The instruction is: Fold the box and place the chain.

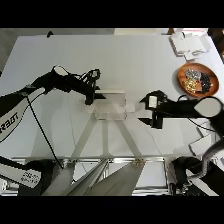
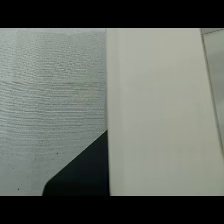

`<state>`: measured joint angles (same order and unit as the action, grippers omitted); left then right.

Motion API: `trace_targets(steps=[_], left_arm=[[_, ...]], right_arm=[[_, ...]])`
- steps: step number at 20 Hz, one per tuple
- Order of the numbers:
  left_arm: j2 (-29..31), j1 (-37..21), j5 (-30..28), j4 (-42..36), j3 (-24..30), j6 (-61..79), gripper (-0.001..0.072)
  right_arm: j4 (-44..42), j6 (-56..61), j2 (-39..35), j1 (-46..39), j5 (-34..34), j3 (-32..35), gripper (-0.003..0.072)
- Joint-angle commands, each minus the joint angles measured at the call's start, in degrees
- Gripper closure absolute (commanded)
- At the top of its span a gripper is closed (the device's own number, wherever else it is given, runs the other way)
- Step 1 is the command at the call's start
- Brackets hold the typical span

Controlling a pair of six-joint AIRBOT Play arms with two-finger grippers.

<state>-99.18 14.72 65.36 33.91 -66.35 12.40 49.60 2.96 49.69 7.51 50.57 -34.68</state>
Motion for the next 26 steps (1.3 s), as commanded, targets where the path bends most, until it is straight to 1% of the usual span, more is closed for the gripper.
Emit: trace_targets(steps=[1,3,5,9,12,14,17,19,21,26], left_arm=[[0.0,0.0,0.0,0.0,0.0,0.0,0.0698],[0.0,0.0,0.0,0.0,0.0,0.0,0.0698],[0.0,0.0,0.0,0.0,0.0,0.0,0.0698],[0.0,0.0,0.0,0.0,0.0,0.0,0.0698],[0.0,0.0,0.0,0.0,0.0,0.0,0.0698],[0.0,0.0,0.0,0.0,0.0,0.0,0.0698],[0.0,0.0,0.0,0.0,0.0,0.0,0.0698],[0.0,0.0,0.0,0.0,0.0,0.0,0.0698],[0.0,0.0,0.0,0.0,0.0,0.0,0.0698],[0.0,0.0,0.0,0.0,0.0,0.0,0.0698]], right_arm=[[-2.2,-8.1,4.8,1.2,-10.4,4.3,-0.0013],[-6.7,-12.5,7.9,1.7,-12.0,4.4,-0.0013],[-9.5,-14.2,10.6,3.6,-13.8,4.4,-0.0012],[-9.8,-14.2,15.5,6.5,-16.5,4.4,-0.0009],[-9.9,-14.2,19.0,7.9,-20.9,4.4,-0.001],[-12.3,-14.2,20.9,8.6,-23.5,4.4,-0.0011],[-20.6,-14.2,22.0,8.6,-25.2,4.4,-0.0011],[-24.5,-14.2,22.0,8.6,-25.1,4.4,-0.0011],[-26.2,-14.2,22.0,8.6,-25.1,4.4,-0.0011],[-26.4,-13.9,22.0,8.6,-25.1,4.4,-0.0011]])
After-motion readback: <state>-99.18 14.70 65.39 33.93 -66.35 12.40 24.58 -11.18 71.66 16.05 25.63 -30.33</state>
